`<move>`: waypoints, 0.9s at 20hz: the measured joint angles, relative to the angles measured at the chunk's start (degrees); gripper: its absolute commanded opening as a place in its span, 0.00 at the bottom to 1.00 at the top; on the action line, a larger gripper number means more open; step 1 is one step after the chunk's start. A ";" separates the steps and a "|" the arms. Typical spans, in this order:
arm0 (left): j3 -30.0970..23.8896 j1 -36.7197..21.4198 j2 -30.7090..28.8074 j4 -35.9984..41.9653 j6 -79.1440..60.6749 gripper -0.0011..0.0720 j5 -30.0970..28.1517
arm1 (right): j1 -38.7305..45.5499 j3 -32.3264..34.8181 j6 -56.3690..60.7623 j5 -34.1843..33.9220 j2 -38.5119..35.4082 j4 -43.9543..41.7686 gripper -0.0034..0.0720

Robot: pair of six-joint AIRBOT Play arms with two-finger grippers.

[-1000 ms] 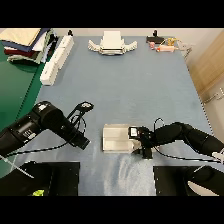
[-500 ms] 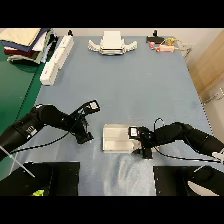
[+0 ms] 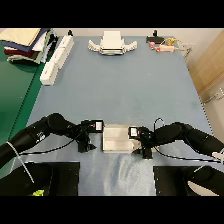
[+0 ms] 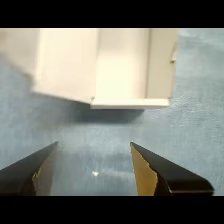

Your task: Fold the box.

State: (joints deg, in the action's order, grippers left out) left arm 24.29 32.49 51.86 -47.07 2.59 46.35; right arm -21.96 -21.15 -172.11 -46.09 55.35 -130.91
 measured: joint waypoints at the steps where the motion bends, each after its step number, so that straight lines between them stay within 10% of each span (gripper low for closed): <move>1: -0.96 0.48 0.09 1.95 -2.38 0.96 -0.39 | 0.00 0.00 0.00 0.00 0.00 0.00 0.71; 18: -5.07 9.27 4.24 17.16 -11.02 0.96 -11.65 | 0.00 0.00 0.00 0.00 0.00 0.02 0.71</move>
State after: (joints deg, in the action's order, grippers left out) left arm 19.22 41.76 56.10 -29.91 -8.43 34.70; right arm -21.96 -21.15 -172.11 -46.09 55.35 -130.89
